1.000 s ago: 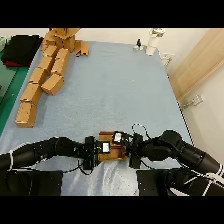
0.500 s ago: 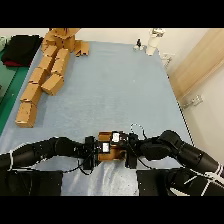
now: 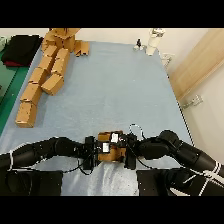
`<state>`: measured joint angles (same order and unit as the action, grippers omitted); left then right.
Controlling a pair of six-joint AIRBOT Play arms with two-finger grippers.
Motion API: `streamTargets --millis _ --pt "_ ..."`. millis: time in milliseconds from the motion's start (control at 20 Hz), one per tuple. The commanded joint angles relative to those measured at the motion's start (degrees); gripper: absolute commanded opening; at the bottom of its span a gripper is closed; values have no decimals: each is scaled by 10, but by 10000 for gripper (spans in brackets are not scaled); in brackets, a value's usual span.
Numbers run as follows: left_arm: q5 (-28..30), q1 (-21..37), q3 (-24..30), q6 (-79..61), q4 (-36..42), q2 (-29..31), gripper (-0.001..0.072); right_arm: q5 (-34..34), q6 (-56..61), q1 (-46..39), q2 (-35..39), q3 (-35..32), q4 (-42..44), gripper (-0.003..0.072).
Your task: Fold the box.
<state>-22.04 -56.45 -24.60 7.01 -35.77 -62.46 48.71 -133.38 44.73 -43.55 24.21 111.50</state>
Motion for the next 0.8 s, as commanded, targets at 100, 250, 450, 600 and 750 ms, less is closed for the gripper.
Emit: streamTargets --millis 100,250,450,600,750 --pt "0 0 0 0 0 0 351 145 150 0 16 31 -191 5" --pt "0 0 0 0 0 0 351 245 332 -4 63 67 -375 3" --pt "0 0 0 0 0 0 351 320 567 -92 82 61 -409 4" --pt "0 0 0 0 0 0 351 278 599 -171 63 37 -253 4" --pt "0 0 0 0 0 0 351 182 599 -187 36 8 -148 3"
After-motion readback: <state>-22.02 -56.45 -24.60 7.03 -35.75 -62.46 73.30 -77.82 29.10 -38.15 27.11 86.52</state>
